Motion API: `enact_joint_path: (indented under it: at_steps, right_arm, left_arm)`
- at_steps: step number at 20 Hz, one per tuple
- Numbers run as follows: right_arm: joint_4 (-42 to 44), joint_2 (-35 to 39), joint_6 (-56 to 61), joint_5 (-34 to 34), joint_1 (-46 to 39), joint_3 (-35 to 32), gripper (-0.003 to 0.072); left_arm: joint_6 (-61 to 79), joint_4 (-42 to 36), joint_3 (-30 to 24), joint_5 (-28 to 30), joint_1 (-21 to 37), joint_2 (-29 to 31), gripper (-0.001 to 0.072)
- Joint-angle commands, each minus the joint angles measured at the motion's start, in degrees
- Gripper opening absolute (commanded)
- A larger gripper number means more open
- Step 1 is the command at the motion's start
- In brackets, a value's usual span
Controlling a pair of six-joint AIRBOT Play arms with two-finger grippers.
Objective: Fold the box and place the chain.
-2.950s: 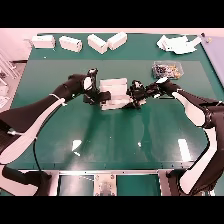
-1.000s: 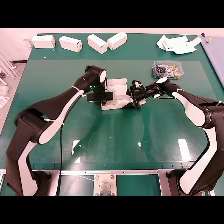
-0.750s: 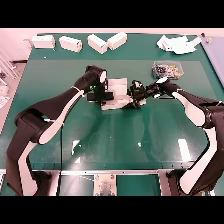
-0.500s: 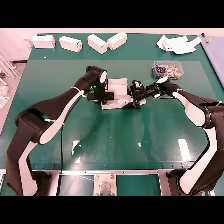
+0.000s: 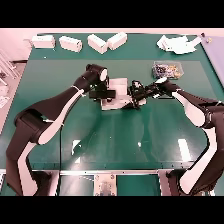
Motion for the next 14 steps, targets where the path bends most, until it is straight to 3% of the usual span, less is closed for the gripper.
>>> enact_joint_path:
  at_steps: [1,3,5,14]
  right_arm:
    - [-0.1,0.0,0.1,-0.4,-0.1,0.0,0.0579]
    - [-0.1,0.0,0.1,-0.4,-0.1,0.0,0.0579]
    - [0.0,0.0,0.1,-0.4,-0.1,0.0,0.0579]
    - [0.0,0.0,0.1,-0.4,-0.1,0.0,0.0579]
  left_arm:
    - [2.4,0.9,0.7,-1.4,1.1,0.1,0.0477]
    - [4.9,-1.1,0.7,-1.2,1.7,0.1,0.0502]
    - [6.6,-2.8,0.7,-0.5,2.5,0.5,0.0709]
    - [17.3,-7.4,0.5,-1.7,6.4,9.0,0.0707]
